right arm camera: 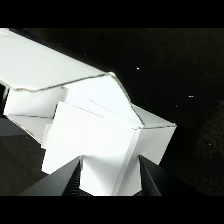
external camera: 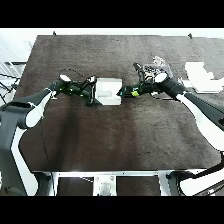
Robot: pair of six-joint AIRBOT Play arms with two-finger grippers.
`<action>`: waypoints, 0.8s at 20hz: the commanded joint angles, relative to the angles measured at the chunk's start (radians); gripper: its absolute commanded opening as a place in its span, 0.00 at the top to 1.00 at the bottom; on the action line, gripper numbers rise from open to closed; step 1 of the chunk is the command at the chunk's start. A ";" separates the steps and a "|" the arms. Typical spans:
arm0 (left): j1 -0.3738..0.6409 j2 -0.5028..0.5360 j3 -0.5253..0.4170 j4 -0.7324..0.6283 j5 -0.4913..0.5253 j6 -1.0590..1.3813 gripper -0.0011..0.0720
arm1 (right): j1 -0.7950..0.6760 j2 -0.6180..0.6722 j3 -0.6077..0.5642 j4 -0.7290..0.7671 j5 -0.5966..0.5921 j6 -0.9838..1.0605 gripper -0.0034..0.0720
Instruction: Fold the box and place the chain.
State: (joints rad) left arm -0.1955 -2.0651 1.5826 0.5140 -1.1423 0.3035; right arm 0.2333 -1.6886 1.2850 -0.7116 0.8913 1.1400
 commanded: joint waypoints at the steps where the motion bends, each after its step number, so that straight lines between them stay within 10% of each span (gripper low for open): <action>1: -0.001 0.000 0.000 0.000 0.000 0.000 0.59 | 0.018 -0.004 0.008 -0.110 -0.016 0.097 0.40; 16: -0.001 0.000 0.000 0.000 0.000 0.000 0.59 | 0.108 -0.097 0.255 -0.533 0.136 0.468 0.39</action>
State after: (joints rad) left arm -0.1974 -2.0651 1.5826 0.5137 -1.1442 0.3038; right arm 0.3202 -1.7672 1.4803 -1.1320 0.9768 1.5101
